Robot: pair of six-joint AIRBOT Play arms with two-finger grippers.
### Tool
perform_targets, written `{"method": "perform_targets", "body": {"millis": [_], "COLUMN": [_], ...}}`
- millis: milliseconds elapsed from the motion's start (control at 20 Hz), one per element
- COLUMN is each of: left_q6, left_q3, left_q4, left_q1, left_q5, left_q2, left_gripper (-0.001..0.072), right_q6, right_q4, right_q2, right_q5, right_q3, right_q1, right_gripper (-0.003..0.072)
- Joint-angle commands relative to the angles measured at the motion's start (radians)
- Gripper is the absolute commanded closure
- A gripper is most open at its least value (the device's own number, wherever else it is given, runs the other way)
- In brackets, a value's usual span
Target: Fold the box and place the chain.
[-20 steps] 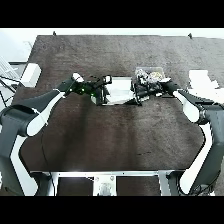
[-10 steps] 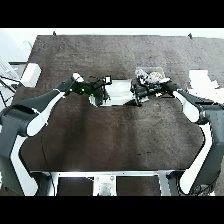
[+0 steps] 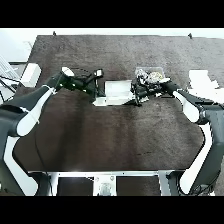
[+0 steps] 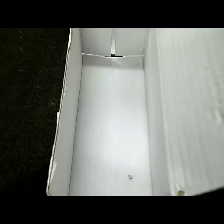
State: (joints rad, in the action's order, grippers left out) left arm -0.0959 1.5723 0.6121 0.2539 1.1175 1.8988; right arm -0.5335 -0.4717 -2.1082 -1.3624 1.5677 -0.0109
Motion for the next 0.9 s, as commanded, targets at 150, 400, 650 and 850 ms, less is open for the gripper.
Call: {"method": "perform_targets", "body": {"millis": [150,400,650,850], "left_q6": [0.129,0.488,0.818,0.947], "left_q3": [-0.112,-0.415,-0.486,-0.494], "left_q4": [-0.087,-0.113,-0.112,-0.035], "left_q1": [-0.089,-0.145,-0.18,-0.181], "left_q5": [0.074,-0.212,-0.25,-0.272], "left_q2": [-0.172,-0.393,-0.41,-0.41], "left_gripper": [0.0696,0.0696,0.0692,0.0692], "right_q6": [0.002,0.002,0.002,0.002], "right_q4": [0.0,0.0,0.001,0.001], "right_q2": [0.0,0.0,0.0,0.0], "right_q5": [0.0,0.0,0.0,0.0], "right_q3": [0.0,0.0,0.0,0.0], "right_q1": [0.0,0.0,0.0,0.001], "right_gripper": [0.0104,0.0104,0.0104,0.0104]}}
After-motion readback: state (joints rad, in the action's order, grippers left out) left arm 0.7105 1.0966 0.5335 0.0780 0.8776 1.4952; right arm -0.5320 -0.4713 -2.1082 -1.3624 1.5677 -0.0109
